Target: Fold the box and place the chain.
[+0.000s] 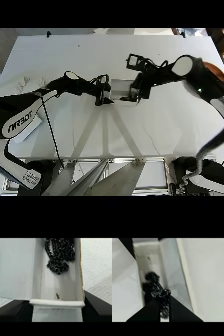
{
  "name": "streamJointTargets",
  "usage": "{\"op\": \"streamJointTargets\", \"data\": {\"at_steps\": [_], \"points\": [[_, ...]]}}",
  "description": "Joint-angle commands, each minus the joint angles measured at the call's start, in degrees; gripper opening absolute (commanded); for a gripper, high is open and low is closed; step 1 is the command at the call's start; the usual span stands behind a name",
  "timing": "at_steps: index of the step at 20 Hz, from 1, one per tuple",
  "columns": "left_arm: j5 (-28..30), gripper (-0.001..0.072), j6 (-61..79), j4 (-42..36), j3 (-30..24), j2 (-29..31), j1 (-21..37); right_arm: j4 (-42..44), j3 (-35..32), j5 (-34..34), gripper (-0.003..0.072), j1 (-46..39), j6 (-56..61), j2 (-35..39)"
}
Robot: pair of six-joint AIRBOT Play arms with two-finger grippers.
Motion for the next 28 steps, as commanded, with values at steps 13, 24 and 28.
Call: {"op": "streamJointTargets", "data": {"at_steps": [13, 24, 28], "points": [[0.00, 0.0019, 0.02, -0.02, 0.00, 0.02, 0.02, -11.82, 0.02, -5.68, 0.0307, 5.64, 18.16, -2.40], [0.02, 0.0019, 0.00, -0.04, 0.02, 0.02, 0.02, -2.62, -0.61, 5.35, 0.0581, -17.70, -9.35, -5.44], [0.02, 0.0019, 0.02, -0.04, 0.02, 0.02, 0.02, 0.07, -0.59, 4.63, 0.0596, -16.50, -17.20, -13.94]]}}
